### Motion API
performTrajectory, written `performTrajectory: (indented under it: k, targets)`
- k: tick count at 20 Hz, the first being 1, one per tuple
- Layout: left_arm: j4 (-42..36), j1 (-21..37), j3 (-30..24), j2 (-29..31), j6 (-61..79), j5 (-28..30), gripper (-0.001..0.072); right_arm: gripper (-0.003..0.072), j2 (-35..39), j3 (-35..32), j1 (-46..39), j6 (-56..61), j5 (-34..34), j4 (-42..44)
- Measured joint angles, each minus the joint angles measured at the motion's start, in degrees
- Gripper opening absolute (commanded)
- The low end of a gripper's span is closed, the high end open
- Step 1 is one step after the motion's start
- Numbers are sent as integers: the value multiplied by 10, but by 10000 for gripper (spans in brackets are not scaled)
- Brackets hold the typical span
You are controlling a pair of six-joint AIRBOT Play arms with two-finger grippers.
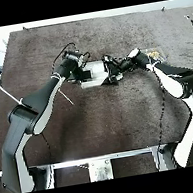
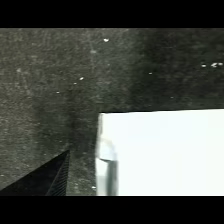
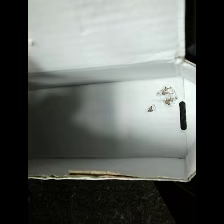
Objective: Fold the box and place the chain.
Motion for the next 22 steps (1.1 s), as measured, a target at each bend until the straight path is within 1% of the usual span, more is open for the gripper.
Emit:
performTrajectory:
  k: [6, 12, 16, 22]
  targets:
    - [-13, 1, 19, 6, 17, -28, 376, 443, 0, 0, 0, 0, 0, 0]
    - [-14, 16, 26, 49, 37, -60, 375, 443, 0, 0, 0, 0, 0, 0]
    - [-8, 20, 28, 83, 121, -61, 374, 443, 0, 0, 0, 0, 0, 0]
    - [-10, 27, 29, 107, 297, -30, 375, 443, 0, 0, 0, 0, 0, 0]
